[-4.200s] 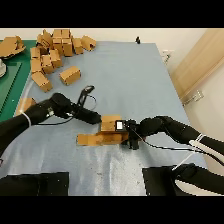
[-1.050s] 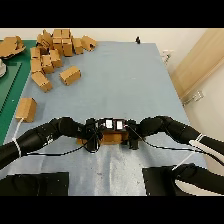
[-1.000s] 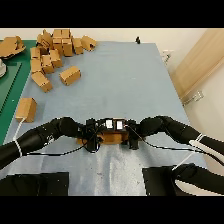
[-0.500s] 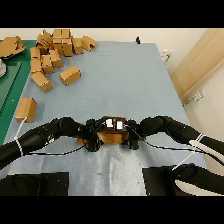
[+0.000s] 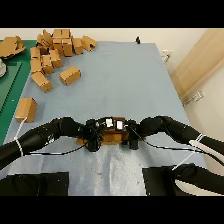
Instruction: Fold the box.
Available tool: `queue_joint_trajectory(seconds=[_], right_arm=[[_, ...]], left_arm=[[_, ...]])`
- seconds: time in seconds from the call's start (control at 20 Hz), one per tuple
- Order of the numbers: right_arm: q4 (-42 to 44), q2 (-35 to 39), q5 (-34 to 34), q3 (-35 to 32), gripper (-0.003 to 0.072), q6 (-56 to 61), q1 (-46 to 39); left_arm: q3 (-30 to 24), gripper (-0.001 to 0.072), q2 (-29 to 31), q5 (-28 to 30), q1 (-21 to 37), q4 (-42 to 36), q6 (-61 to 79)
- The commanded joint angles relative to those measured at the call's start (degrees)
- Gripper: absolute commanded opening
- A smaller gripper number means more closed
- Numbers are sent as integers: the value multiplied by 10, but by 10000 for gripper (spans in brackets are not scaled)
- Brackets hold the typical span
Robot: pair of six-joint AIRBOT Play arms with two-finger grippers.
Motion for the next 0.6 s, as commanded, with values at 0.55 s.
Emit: queue_joint_trajectory(seconds=[0.55], right_arm=[[-2, 0, 0, 0, 508, 0, 0]], left_arm=[[-14, 10, 136, -90, 58, 344, -661]])
